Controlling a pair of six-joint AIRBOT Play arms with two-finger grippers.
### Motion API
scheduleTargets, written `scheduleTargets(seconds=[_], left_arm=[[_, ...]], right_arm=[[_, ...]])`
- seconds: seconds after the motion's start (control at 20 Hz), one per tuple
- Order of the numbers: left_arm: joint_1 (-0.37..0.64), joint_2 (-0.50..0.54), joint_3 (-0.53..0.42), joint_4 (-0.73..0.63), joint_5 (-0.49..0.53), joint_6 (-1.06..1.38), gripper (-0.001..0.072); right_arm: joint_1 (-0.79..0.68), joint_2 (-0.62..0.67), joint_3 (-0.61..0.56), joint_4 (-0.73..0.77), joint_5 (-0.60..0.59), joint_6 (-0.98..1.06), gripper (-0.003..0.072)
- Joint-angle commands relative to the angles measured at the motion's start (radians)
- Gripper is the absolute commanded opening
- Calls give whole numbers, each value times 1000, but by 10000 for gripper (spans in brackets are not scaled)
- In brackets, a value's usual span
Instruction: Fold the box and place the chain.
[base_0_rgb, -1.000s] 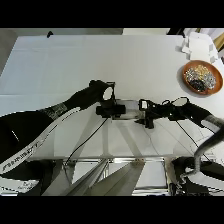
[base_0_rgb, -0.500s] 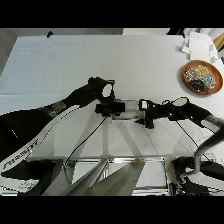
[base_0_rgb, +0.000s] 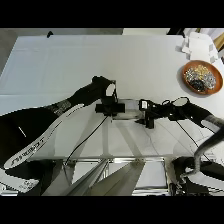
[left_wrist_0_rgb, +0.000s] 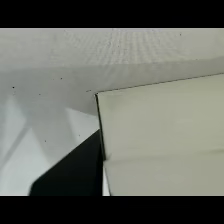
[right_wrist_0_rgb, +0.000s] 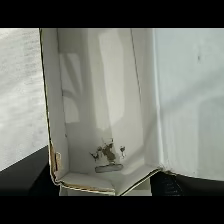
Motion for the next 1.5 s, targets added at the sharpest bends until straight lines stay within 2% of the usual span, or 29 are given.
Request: scheduleTargets(seconds=[0.0,0.2,0.3,0.35,0.6,0.7,0.75,0.9,0.95,1.0,1.1,1.45], left_arm=[[-10,-9,2,8,6,-12,2],[-14,-9,2,24,4,-12,18],[-14,-9,2,27,4,-12,113],[-16,-9,2,34,4,-12,115],[-18,-11,2,39,6,-12,102],[-18,-12,2,38,6,-12,18],[-18,-12,2,38,6,-12,3],[-18,-12,2,37,3,-11,13],[-18,-11,2,37,1,-7,65],[-18,-10,2,37,-2,-5,161],[-18,-3,2,37,-1,-4,210],[-18,49,2,37,-8,-4,210]], right_arm=[[1,0,0,1,-2,0,392],[1,0,0,1,-2,0,392],[1,0,0,1,-2,0,392],[1,0,0,1,-2,0,392],[1,0,0,1,-2,0,392],[1,0,0,1,-2,0,392],[1,0,0,1,-2,0,392],[1,0,0,1,-2,0,392],[1,0,0,1,-2,0,392],[1,0,0,1,-2,0,392],[1,0,0,1,-2,0,392],[1,0,0,1,-2,0,392]])
